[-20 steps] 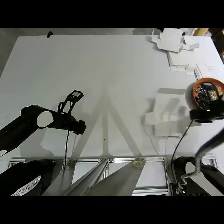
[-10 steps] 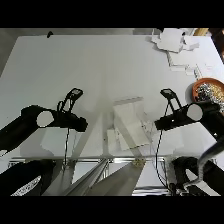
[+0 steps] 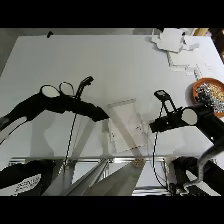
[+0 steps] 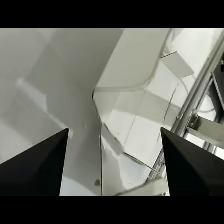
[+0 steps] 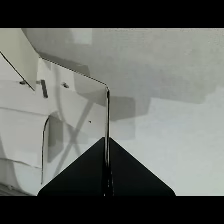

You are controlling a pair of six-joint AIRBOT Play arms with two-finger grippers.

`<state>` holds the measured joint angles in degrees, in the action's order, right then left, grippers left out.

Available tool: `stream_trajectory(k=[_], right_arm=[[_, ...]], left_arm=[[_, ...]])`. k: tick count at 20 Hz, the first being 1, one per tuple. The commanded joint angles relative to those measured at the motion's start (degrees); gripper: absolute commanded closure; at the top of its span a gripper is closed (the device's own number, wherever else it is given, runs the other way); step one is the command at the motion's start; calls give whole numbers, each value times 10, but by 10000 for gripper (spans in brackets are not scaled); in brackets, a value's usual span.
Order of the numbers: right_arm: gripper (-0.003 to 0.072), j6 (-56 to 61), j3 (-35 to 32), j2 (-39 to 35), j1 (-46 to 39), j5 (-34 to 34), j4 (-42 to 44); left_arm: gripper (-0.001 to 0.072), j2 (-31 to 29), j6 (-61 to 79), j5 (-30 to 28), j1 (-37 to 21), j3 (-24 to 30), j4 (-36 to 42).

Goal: Fold the box and place the chain.

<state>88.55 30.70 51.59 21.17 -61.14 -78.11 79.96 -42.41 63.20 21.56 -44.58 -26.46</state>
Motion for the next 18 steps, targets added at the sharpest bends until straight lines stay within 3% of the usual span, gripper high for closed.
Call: stream_trajectory(k=[1,4,7,10,11,12,13,15,16,18], right_arm=[[670,1,0,0,2,1,1],[670,-1,0,0,2,1,-1],[670,-1,0,0,2,1,-1],[670,-1,0,-1,2,-2,0],[669,-1,0,-2,2,-7,0],[665,-1,1,-6,2,-11,-1],[605,-2,2,-11,2,-15,-1],[372,-7,14,-25,2,-36,-1],[302,-19,25,-34,2,-48,-1],[288,-48,43,-56,2,-65,-2]], left_arm=[[72,108,52,39,23,-47,40],[83,142,84,38,53,-50,51],[240,141,128,30,70,-50,64],[618,141,163,30,70,-51,58],[707,140,191,30,70,-52,59],[708,137,220,28,71,-53,59],[709,131,242,19,71,-55,59],[709,108,287,-7,73,-63,43],[710,94,310,-22,77,-71,17],[709,65,341,-59,94,-81,-45]])
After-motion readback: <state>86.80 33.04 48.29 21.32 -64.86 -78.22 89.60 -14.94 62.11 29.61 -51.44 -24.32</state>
